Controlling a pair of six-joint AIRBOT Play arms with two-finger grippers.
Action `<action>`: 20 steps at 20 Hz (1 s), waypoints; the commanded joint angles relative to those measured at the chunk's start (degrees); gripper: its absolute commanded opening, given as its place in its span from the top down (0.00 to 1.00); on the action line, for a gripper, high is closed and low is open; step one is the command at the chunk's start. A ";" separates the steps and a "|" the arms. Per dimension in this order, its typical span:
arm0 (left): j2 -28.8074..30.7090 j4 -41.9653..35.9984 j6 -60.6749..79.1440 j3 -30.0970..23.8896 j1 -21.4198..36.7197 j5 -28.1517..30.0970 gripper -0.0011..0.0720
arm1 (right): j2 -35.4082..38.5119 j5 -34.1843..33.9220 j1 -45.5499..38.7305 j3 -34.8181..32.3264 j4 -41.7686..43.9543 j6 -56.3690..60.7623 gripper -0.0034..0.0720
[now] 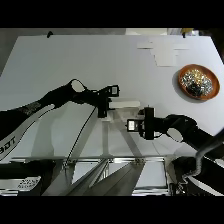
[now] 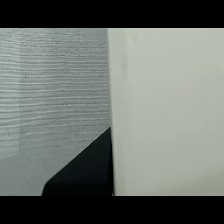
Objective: Fold the box and place the chain.
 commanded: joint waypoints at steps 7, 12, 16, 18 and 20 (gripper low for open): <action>-0.02 0.00 0.13 -0.02 -0.04 0.02 0.97 | -0.74 0.85 -8.20 3.93 11.08 -11.85 0.02; -0.02 0.00 0.11 -0.02 -0.04 0.02 0.97 | -3.39 3.63 -15.28 3.96 26.73 -25.90 0.03; -0.02 0.00 0.13 -0.02 -0.04 0.02 0.97 | -6.78 6.12 -20.46 4.00 35.93 -37.33 0.03; -0.02 0.00 0.11 -0.02 -0.04 0.02 0.97 | -8.59 8.66 -23.52 4.02 39.78 -42.75 0.03; -0.02 0.00 0.11 -0.02 -0.04 0.02 0.97 | -10.36 10.86 -25.53 4.02 43.45 -48.28 0.03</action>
